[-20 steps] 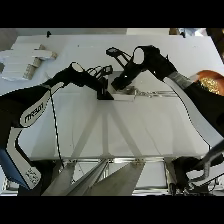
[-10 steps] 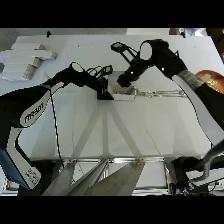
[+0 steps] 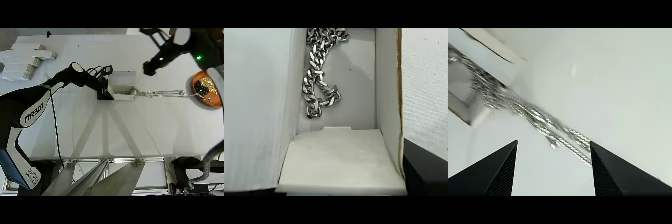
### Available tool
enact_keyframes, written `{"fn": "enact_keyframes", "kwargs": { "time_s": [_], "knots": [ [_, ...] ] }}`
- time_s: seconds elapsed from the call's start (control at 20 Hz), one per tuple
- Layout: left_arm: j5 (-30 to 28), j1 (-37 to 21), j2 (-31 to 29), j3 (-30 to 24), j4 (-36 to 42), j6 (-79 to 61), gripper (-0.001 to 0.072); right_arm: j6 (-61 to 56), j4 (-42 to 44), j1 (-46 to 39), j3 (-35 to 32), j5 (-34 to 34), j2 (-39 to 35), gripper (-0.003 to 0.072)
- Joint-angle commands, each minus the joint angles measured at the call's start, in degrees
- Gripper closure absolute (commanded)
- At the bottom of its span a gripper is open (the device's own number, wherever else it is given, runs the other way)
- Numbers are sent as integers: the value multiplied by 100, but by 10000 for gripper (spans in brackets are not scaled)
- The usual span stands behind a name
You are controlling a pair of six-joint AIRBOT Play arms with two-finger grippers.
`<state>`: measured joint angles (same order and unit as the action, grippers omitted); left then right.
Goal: Fold the box and place the chain.
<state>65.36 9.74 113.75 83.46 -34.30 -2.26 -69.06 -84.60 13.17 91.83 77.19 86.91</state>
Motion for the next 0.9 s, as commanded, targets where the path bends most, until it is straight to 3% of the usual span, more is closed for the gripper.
{"fn": "enact_keyframes", "kwargs": {
  "time_s": [0.0,0.2,0.4,0.65,0.85],
  "knots": [
    [-2,0,-2,0,-2,-2,177,28,-299,-682,-155,304,-72,157],
    [-2,0,-2,0,-2,0,177,39,-415,-1320,-811,160,-63,150],
    [-2,0,-2,0,-2,-2,177,286,-435,-1788,-1657,-173,-52,92],
    [-2,0,-2,0,-2,-2,177,2155,-378,-1939,-1971,-487,-20,-1],
    [-2,0,-2,0,-2,-2,177,3453,-17,-1950,-1971,-511,203,0]
  ]
}}
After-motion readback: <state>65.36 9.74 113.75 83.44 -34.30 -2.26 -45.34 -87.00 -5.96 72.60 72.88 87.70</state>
